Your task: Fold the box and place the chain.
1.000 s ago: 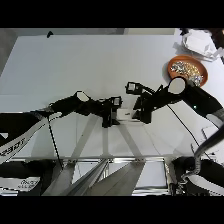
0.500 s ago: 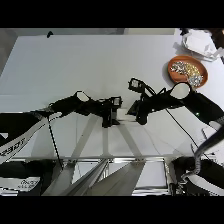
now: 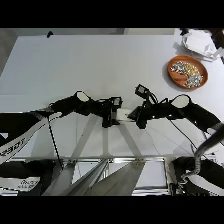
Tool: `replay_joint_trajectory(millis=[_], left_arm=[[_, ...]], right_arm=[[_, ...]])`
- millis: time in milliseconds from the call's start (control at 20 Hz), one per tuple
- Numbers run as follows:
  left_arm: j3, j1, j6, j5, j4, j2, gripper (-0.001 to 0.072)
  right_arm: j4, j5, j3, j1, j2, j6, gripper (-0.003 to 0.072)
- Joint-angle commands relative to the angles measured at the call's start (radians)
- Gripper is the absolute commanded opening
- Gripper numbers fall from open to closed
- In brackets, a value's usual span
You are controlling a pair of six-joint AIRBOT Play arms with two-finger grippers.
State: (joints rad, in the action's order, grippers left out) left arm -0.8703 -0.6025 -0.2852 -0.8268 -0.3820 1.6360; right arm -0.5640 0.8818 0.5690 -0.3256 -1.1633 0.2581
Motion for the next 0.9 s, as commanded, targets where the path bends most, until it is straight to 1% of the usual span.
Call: replay_joint_trajectory(millis=[0,300,500,650,750,800,850], left_arm=[[0.0,0.0,0.001,0.0,0.0,0.0,0.021],[0.0,0.0,0.001,0.0,0.0,0.0,0.021],[0.0,0.0,0.001,0.0,0.0,0.0,0.021],[0.0,0.0,0.001,0.0,0.0,0.0,0.021],[0.0,0.0,0.001,0.0,0.001,0.0,0.021],[0.0,0.0,0.001,0.0,0.0,0.0,0.021],[0.0,0.0,0.001,0.0,0.0,0.0,0.021]], right_arm=[[0.003,-0.005,-0.027,0.002,-0.002,-0.031,0.0008],[0.003,-0.036,-0.067,0.002,-0.003,-0.032,0.0008],[0.069,-0.064,-0.063,0.002,-0.002,-0.058,0.0008],[0.1,-0.061,-0.026,0.002,0.015,-0.046,0.0008],[0.077,-0.052,0.031,0.002,0.04,0.045,0.0009],[0.041,-0.052,0.064,0.002,0.056,0.118,0.0012],[-0.026,-0.052,0.101,0.002,0.076,0.22,0.0012]])
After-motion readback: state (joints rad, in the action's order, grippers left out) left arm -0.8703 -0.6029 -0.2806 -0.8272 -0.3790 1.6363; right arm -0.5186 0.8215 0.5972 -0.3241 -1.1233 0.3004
